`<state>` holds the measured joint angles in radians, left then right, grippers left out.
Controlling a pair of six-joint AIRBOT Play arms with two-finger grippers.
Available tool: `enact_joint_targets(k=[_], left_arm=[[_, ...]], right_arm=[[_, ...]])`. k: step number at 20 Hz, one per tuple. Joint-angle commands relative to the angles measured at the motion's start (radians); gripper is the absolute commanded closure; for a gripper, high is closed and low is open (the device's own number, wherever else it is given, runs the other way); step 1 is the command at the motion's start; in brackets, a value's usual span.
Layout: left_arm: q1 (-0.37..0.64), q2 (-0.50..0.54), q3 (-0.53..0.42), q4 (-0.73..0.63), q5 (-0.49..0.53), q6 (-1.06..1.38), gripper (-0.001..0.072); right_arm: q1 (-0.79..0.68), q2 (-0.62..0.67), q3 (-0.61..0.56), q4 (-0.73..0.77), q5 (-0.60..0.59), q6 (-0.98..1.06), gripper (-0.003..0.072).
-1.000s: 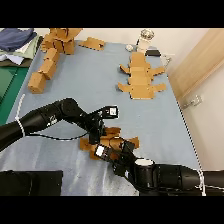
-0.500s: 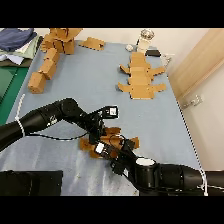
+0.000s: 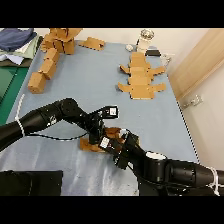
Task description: Fold the box.
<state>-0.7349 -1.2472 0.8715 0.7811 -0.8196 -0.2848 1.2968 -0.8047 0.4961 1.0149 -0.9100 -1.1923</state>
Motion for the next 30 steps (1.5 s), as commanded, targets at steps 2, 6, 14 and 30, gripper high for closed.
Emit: enact_joint_targets(k=[2,6,14,30], left_arm=[[-0.001,0.000,0.000,0.000,0.000,0.000,0.0694],[-0.001,0.000,0.000,0.000,0.000,0.000,0.0694],[-0.001,0.000,0.000,0.000,0.000,0.000,0.0694],[-0.001,0.000,0.000,0.000,0.000,0.000,0.0694]], right_arm=[[-0.068,0.069,-0.058,0.016,0.115,-0.080,-0.0027],[-0.214,0.092,-0.067,0.204,0.188,-0.305,-0.0026],[-0.567,0.085,-0.068,0.826,0.232,-1.138,-0.0026],[-0.779,-0.143,-0.051,1.239,0.169,-1.638,-0.0019]])
